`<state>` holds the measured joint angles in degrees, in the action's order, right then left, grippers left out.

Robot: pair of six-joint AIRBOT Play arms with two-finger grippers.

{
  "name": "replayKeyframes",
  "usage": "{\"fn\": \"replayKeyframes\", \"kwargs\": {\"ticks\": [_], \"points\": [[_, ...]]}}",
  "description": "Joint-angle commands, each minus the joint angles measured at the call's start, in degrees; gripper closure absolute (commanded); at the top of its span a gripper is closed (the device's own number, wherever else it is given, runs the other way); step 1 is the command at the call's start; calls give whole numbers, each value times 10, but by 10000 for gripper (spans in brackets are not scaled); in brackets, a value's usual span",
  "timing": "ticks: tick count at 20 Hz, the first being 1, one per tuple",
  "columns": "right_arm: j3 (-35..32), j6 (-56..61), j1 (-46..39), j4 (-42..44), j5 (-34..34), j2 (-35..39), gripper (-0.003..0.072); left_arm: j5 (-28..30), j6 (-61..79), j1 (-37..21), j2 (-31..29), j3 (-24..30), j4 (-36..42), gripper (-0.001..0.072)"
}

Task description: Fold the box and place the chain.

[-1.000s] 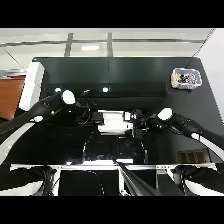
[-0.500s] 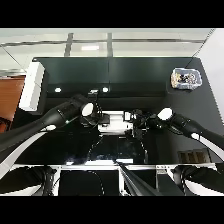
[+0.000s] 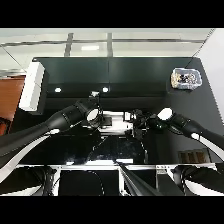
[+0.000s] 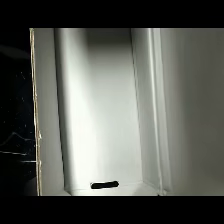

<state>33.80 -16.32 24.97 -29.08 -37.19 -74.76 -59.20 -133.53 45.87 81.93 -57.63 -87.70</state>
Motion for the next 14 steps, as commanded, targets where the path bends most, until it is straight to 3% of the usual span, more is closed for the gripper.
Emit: {"fn": "replayKeyframes", "kwargs": {"ticks": [1,3,4,5,9,12,13,14], "points": [[0,0,0,0,0,0,496,-10,-5,1,1,-1,-8,357],[0,0,0,0,0,0,496,-10,-7,1,2,-1,-9,362],[0,0,0,0,0,0,497,-10,-7,1,2,-1,-7,438],[0,0,0,0,0,0,496,-9,-6,1,2,-1,-7,596],[0,0,0,0,0,0,496,7,-5,1,3,-1,0,685],[0,0,0,0,0,0,496,5,-4,1,6,-1,0,681],[0,0,0,0,0,0,497,4,-4,1,6,-3,-1,615],[0,0,0,0,0,0,496,1,-4,1,6,-8,-3,428]]}}
